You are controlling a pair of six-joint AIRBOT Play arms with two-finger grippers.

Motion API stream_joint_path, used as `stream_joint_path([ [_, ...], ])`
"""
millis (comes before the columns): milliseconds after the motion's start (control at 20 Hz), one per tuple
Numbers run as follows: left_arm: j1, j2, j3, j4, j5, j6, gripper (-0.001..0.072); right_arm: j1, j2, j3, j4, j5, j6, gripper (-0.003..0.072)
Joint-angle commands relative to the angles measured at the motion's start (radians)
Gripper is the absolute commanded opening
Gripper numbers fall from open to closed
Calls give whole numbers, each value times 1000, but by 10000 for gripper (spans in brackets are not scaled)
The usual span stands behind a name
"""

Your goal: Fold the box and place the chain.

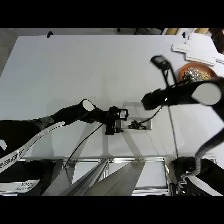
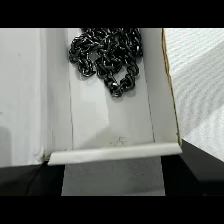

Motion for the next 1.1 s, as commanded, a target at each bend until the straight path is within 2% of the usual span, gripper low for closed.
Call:
stream_joint_path([
  [0,0,1,0,0,0,0,138,-172,-16,142,-4,35,-56,173],
  [200,0,1,0,0,0,0,138,-335,-117,143,-29,61,-60,154],
  [400,0,1,0,0,0,0,138,-355,-251,118,-131,52,-59,154],
  [650,0,1,0,0,0,0,138,-355,-340,18,-136,-30,-60,162],
  [850,0,1,0,0,0,0,138,-355,-354,-70,-136,-127,-60,202],
  [950,0,1,0,0,0,0,138,-355,-356,-94,-137,-138,-60,220],
  [1000,0,1,0,0,0,0,138,-355,-360,-101,-138,-140,-59,300],
  [1050,0,1,0,0,0,0,138,-355,-368,-105,-140,-137,-59,311],
])
